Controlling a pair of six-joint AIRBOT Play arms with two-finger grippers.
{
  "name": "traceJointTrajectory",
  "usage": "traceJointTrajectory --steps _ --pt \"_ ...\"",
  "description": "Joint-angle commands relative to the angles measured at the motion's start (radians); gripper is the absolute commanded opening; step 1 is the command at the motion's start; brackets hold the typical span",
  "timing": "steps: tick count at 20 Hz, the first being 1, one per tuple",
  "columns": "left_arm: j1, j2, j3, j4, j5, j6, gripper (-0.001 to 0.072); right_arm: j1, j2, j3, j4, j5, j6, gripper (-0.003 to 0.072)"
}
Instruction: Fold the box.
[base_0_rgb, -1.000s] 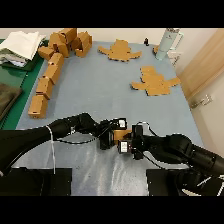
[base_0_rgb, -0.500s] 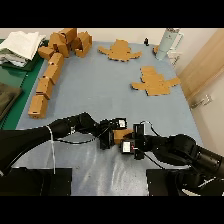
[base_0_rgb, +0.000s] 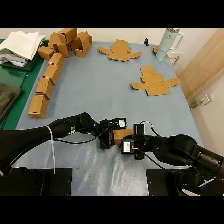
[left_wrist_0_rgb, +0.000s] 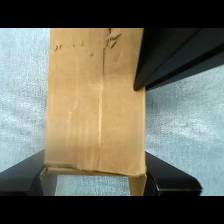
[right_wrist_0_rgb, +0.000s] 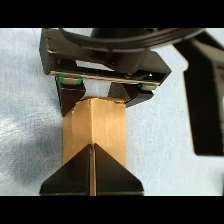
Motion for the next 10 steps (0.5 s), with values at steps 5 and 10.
traceJointTrajectory --steps 5,10 --pt "0.0 0.0 0.0 0.0 0.0 0.001 0.0435 0.0 0.0 0.009 -0.002 -0.001 0.0 0.0134" --pt "0.0 0.0 0.0 0.0 -0.001 0.001 0.0436 0.0 -0.008 0.008 0.005 0.002 0.0 0.0418"
